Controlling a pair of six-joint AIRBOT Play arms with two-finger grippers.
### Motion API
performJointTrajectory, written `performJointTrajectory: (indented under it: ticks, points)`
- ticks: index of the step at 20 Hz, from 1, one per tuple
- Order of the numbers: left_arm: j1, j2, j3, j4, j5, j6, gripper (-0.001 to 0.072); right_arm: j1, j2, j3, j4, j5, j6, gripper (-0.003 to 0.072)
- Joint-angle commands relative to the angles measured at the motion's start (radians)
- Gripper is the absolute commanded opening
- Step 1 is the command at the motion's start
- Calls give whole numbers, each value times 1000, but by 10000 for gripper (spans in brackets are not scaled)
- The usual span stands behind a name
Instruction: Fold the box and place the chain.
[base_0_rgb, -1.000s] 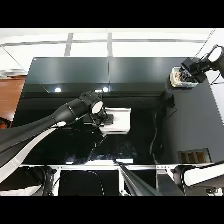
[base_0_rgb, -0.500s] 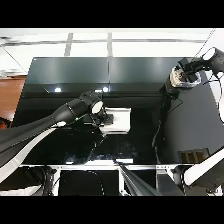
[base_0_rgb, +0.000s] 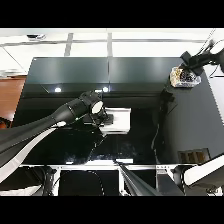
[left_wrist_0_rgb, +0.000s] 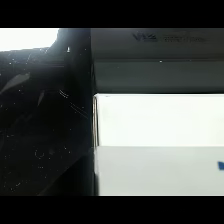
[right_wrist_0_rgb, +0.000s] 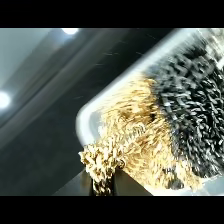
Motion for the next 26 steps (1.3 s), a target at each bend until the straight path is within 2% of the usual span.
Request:
performJointTrajectory:
  ticks: [1,7,14,17,20,26]
  points:
    - [0,0,0,0,-3,-1,27,-1,151,2,3,61,-176,10]
    - [0,0,0,0,1,-1,27,5,498,2,-25,100,-257,6]
    - [0,0,0,0,1,-1,26,50,779,2,-11,313,-280,6]
    - [0,0,0,0,0,-1,26,98,851,2,52,374,-290,6]
    - [0,0,0,1,-16,-1,27,123,894,2,117,381,-292,6]
    - [0,0,0,0,-18,-1,26,124,902,0,411,529,-318,7]
